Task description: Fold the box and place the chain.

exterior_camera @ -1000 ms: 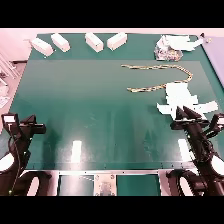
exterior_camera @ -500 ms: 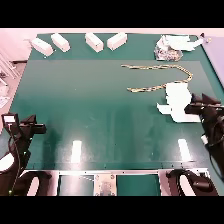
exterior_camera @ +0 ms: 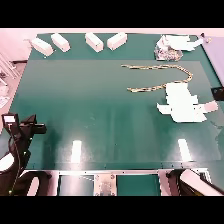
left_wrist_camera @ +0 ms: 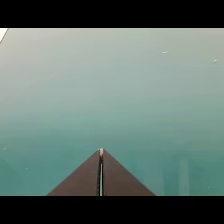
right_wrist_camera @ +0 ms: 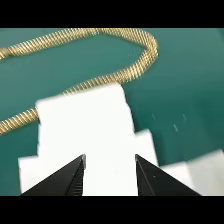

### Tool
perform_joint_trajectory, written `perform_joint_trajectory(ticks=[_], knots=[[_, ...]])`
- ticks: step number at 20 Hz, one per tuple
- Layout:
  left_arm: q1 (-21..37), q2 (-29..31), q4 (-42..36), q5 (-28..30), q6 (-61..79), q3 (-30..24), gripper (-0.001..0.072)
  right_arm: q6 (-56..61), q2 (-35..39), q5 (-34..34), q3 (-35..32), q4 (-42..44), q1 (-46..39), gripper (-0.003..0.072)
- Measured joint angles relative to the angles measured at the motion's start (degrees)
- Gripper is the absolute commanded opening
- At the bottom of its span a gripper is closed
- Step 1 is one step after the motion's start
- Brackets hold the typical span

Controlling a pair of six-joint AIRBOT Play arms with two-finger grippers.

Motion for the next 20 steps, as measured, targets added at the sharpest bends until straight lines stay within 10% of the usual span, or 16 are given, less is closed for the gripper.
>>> perform_joint_trajectory(ticks=[11, 20], knots=[[0.00, 0.00, 0.02, 0.00, 0.00, 0.00, 0.0019, 13.62, -32.09, 31.08, 42.91, -16.15, -9.84, 0.0473], [0.00, 0.00, 0.00, 0.00, 0.00, 0.00, 0.0019, 7.98, -45.70, 39.93, 54.29, -17.27, -5.60, 0.0481]])
